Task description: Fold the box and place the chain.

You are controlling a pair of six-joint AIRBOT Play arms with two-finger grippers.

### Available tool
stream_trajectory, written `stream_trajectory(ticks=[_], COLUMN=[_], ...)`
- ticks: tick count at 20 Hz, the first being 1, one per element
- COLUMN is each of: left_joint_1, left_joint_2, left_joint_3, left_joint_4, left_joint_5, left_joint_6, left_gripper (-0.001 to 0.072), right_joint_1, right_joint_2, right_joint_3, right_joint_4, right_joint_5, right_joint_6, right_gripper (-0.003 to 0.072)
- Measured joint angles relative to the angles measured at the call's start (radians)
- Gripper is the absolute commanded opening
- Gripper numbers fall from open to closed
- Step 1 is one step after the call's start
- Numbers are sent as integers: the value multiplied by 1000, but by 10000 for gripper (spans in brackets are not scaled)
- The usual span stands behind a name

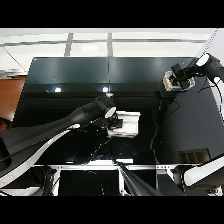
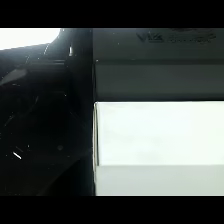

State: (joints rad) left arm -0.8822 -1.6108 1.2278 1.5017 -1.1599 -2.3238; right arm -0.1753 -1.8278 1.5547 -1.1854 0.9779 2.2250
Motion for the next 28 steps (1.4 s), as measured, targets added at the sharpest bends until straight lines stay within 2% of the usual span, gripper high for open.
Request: stream_trajectory(ticks=[4, 7, 13, 19, 23, 28], left_joint_1=[0, 0, 0, 0, 0, 0], left_joint_2=[0, 0, 0, 0, 0, 0], left_joint_3=[0, 0, 0, 0, 0, 0], left_joint_4=[0, 0, 0, 0, 0, 0], left_joint_5=[0, 0, 5, 6, 7, 7], left_joint_6=[0, 1, 1, 0, 0, 0], left_gripper=[24, 24, 24, 24, 24, 24], right_joint_1=[-11, -17, -17, -17, -17, -17], right_joint_2=[18, 90, 365, 631, 737, 794], right_joint_3=[2, 3, 3, 7, 37, 131], right_joint_4=[3, 4, 6, 17, 97, 241], right_joint_5=[54, 57, 75, 40, 23, 34], right_joint_6=[-151, -283, -545, -677, -739, -791], right_gripper=[7, 7, 7, 6, 7, 8])
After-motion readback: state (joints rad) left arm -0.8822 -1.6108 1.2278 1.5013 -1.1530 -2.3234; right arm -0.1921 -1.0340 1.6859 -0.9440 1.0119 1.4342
